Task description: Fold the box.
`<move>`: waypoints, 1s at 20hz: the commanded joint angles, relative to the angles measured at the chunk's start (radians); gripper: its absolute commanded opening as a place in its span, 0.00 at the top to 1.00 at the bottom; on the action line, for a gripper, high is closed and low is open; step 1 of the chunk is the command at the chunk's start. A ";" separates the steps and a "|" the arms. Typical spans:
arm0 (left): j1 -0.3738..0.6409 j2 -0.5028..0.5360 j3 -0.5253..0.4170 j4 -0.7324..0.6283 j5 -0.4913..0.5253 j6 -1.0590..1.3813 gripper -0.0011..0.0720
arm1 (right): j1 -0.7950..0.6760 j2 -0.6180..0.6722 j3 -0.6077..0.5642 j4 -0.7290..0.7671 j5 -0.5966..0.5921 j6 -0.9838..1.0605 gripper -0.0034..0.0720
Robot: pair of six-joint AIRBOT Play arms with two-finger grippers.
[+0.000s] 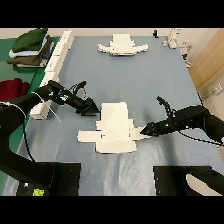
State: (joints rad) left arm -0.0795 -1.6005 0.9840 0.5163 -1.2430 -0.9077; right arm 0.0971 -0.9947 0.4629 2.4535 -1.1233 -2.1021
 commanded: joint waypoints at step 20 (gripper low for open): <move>-0.063 -0.060 0.050 -0.042 -0.122 0.163 0.60 | 0.071 0.000 -0.001 0.002 0.058 -0.008 0.95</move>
